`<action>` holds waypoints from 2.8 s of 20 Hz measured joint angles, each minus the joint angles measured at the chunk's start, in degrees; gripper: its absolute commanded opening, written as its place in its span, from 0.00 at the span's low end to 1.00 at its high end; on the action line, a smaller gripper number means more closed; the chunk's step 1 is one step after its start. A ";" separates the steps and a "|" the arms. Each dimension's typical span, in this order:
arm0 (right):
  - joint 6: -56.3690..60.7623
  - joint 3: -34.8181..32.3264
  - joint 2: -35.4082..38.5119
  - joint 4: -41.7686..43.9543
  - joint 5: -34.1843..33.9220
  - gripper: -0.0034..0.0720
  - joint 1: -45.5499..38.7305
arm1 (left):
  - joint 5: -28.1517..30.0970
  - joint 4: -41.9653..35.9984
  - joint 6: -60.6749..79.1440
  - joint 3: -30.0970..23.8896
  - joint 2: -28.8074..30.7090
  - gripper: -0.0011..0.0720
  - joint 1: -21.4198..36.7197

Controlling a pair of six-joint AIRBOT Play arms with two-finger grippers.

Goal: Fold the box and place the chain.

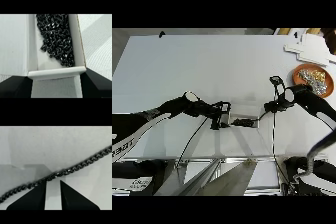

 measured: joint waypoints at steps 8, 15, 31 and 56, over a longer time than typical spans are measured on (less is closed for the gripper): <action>0.59 -0.04 -0.13 0.11 -0.92 0.33 0.00 | 0.00 0.00 0.00 0.00 0.00 0.30 0.00; 1.40 -0.11 -0.57 0.31 -3.80 0.30 0.02 | -0.02 -0.04 0.00 0.00 -0.02 0.30 0.00; -4.28 -0.22 18.53 2.80 8.41 0.07 6.21 | -0.02 -0.39 0.00 0.00 -0.02 0.30 0.00; -12.44 -0.24 29.66 31.41 -14.23 0.07 26.71 | -0.04 -0.42 0.00 0.00 -0.02 0.30 0.00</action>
